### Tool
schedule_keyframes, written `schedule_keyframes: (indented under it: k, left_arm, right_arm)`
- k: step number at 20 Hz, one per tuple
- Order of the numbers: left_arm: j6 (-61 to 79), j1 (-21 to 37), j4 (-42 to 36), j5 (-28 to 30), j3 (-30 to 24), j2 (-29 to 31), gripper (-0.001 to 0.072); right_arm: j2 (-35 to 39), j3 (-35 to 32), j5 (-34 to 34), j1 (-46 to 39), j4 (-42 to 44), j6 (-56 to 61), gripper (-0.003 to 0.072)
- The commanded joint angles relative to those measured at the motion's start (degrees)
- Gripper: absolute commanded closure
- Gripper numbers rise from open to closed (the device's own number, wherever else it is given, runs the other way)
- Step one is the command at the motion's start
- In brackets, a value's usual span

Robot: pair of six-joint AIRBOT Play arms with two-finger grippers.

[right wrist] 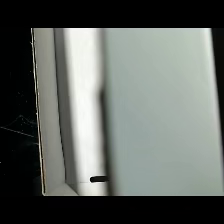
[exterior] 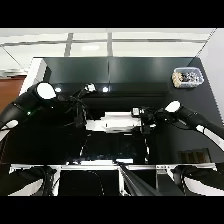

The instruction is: Fold the box and place the chain.

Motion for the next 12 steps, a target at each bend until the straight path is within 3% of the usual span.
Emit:
schedule_keyframes:
  k: [1,3,5,7,8,9,12]
  left_arm:
    - [-4.90,-0.59,-17.44,-7.98,-1.86,-1.55,0.0685]
    - [2.89,-3.23,-27.34,1.22,-3.65,-2.27,0.0686]
    - [6.38,-5.25,-34.01,14.80,-3.91,-2.89,0.0686]
    - [6.36,-6.32,-37.00,27.71,-3.91,-4.37,0.0685]
    - [6.34,-6.78,-35.89,31.50,-3.91,-5.62,0.0686]
    - [6.32,-7.06,-33.70,32.83,-3.87,-7.26,0.0686]
    - [4.76,-7.10,-28.37,29.05,-3.87,-11.69,0.0686]
  right_arm:
    - [-0.04,0.02,0.83,-0.02,0.02,0.07,0.0483]
    - [-0.04,0.02,0.83,-0.02,0.02,0.07,0.0483]
    - [-0.04,0.02,0.83,-0.02,0.04,0.11,0.0483]
    - [-0.04,0.02,0.83,-0.02,0.02,0.11,0.0483]
    - [-0.04,0.02,0.79,-0.02,0.04,0.11,0.0483]
    - [-0.04,0.02,0.79,-0.02,0.02,0.11,0.0483]
    - [-0.04,0.02,0.79,-0.02,0.04,0.11,0.0483]
